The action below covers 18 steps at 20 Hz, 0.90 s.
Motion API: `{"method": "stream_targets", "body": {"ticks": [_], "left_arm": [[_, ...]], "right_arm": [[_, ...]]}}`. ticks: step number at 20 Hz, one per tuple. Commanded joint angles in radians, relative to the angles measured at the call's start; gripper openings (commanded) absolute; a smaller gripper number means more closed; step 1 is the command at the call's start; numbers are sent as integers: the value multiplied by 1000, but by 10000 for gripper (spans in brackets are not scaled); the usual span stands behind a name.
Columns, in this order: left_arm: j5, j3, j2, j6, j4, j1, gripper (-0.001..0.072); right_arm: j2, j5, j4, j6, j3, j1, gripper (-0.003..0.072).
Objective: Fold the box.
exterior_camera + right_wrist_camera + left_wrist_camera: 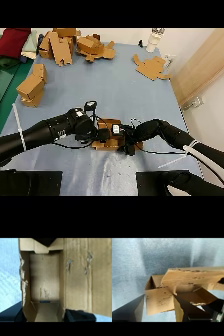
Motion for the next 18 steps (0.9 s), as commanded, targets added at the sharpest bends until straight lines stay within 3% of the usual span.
{"method": "stream_targets", "body": {"ticks": [1,7,10,18], "left_arm": [[-14,7,-9,-94,47,-32,539],[-63,51,-12,-82,51,-31,538],[-62,85,-12,-60,58,-29,469],[-74,79,-19,-42,61,-31,468]], "right_arm": [[0,0,0,0,-1,1,521],[0,0,0,0,-1,1,520],[0,1,0,0,-1,1,521],[0,1,0,0,-1,1,520]]}}
